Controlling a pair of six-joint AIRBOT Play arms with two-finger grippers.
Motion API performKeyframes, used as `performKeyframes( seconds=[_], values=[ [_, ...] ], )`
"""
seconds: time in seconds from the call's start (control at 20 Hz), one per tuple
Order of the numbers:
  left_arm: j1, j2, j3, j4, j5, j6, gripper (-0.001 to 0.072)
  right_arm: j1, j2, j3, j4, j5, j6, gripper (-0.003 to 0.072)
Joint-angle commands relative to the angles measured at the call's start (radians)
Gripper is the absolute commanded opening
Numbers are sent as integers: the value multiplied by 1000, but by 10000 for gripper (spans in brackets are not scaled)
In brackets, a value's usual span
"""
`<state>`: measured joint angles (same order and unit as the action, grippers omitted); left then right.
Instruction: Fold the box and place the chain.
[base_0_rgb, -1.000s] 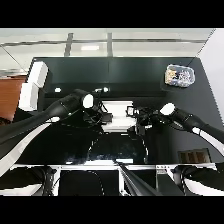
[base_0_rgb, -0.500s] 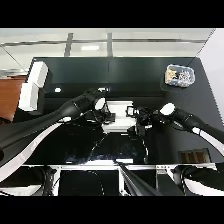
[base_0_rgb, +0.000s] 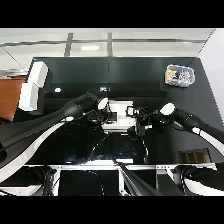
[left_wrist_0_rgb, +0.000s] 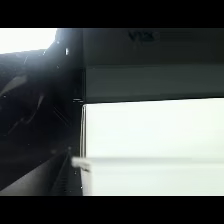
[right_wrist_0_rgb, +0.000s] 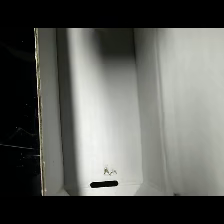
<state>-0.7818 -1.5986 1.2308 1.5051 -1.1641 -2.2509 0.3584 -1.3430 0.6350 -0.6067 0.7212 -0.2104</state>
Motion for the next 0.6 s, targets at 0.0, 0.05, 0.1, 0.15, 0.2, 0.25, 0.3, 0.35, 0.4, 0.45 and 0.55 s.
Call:
performKeyframes(
  seconds=[0.0,0.05,0.1,0.15,0.2,0.25,0.3,0.35,0.4,0.45,0.55],
  values=[
    [2,0,4,2,9,-9,318,0,0,0,0,0,0,85],
    [3,0,4,2,16,-9,77,0,0,0,0,0,1,85],
    [3,0,4,2,24,-9,24,0,0,0,0,0,1,85],
    [3,0,4,1,29,-9,24,0,0,0,0,0,1,85],
    [3,0,4,1,29,-9,24,0,0,0,0,0,1,86],
    [3,0,4,1,28,-9,24,0,0,0,1,-2,1,90],
    [3,0,4,1,27,-9,24,0,0,0,4,-7,5,331],
    [3,0,4,1,27,-9,24,-1,0,0,3,-11,17,664],
    [3,0,4,1,27,-9,24,-5,1,0,3,-3,26,691],
    [3,0,4,1,26,-9,24,-13,5,0,-5,24,27,691],
    [3,0,4,1,25,-9,24,-29,27,0,-50,77,31,690]
  ],
)
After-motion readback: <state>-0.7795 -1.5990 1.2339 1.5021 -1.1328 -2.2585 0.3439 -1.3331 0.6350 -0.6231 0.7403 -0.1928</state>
